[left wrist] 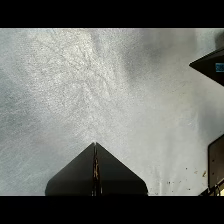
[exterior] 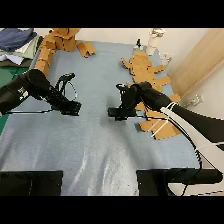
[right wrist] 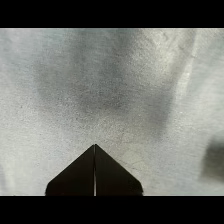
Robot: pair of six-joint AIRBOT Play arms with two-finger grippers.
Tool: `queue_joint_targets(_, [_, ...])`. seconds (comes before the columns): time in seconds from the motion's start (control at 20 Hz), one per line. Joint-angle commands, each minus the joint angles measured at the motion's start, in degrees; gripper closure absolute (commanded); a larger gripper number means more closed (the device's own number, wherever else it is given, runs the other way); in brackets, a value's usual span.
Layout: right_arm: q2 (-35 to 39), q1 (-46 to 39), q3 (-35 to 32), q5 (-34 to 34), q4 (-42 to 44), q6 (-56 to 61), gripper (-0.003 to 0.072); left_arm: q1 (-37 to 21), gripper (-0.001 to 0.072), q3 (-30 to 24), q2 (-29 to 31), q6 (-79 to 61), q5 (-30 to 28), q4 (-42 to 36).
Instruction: Fold the box.
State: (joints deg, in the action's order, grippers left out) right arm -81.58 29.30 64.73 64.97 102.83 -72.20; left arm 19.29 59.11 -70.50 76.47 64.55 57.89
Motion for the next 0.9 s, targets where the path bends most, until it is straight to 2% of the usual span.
queue_joint_targets(0.0, [0.0, 0.0, 0.0, 0.0, -0.2, 0.4, 0.0684, 0.0, 0.0697, 0.0, 0.0, 0.0, 0.0, 0.0])
queue_joint_targets(0.15, [0.0, 0.0, 0.0, -0.5, -1.6, 0.4, 0.0684, 0.0, 0.0697, 0.0, 0.0, 0.0, 0.0, 0.0])
queue_joint_targets(0.25, [0.4, -0.2, 0.1, 0.6, -7.6, 2.7, 0.0685, 0.0, 0.0697, 0.0, 0.0, 0.0, 0.0, 0.0])
queue_joint_targets(0.4, [1.6, -3.2, 0.1, 9.4, -18.4, 5.1, 0.0684, 0.0, 0.0696, 0.0, 0.0, 0.0, 0.0, 0.0])
queue_joint_targets(0.5, [2.2, -7.4, 0.1, 18.6, -27.3, 0.2, 0.0678, 0.0, 0.0696, 0.0, 0.0, 0.0, 0.0, 0.0])
queue_joint_targets(0.6, [2.2, -13.3, 0.1, 25.0, -40.0, -2.5, 0.0300, 0.0, 0.0697, 0.0, 0.0, 0.0, 0.0, 0.0])
queue_joint_targets(0.7, [2.3, -22.0, 0.1, 25.8, -45.2, -4.7, 0.0284, 0.0, 0.0697, 0.0, 0.0, 0.0, -0.6, -0.2])
queue_joint_targets(0.85, [2.3, -37.1, 0.1, 22.6, -40.4, -6.7, 0.0284, 0.0, 0.0697, 0.0, 0.0, 0.0, -2.2, -0.3])
